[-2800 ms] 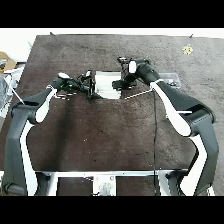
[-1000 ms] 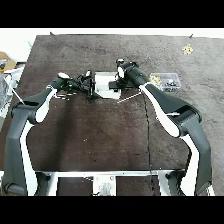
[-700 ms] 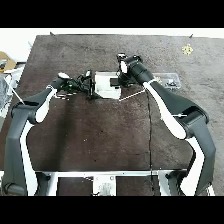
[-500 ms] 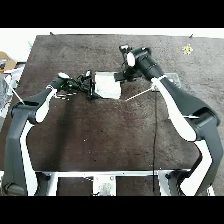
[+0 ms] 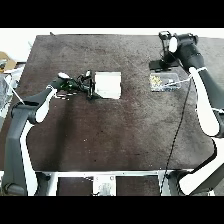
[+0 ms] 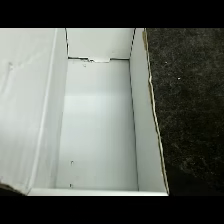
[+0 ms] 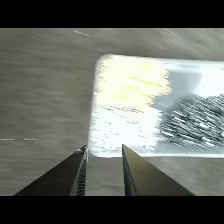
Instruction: Fold the box and place the chain.
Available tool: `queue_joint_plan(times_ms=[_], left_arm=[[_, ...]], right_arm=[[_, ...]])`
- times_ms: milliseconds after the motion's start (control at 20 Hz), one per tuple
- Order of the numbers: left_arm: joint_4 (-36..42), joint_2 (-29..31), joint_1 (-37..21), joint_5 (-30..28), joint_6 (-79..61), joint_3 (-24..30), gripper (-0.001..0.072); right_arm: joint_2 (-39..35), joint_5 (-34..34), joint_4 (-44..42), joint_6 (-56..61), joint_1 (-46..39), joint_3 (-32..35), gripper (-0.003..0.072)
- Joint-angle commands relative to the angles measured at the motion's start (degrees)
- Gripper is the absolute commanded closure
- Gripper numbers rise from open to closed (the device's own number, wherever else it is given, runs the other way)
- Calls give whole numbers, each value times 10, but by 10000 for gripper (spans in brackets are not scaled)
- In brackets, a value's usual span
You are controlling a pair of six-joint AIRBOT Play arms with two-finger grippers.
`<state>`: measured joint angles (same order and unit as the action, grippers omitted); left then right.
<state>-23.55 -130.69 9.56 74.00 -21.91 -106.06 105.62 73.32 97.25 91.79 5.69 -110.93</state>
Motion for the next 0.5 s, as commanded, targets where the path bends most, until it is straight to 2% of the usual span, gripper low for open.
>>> queue_joint_plan(times_ms=[0,150,450], left_arm=[[0,0,0,0,0,0,580],[0,0,0,0,0,0,580],[0,0,0,0,0,0,580]], right_arm=[[24,12,-43,-27,-59,16,430],[55,14,-78,-56,-67,16,430],[87,14,-94,-62,-67,16,430]])
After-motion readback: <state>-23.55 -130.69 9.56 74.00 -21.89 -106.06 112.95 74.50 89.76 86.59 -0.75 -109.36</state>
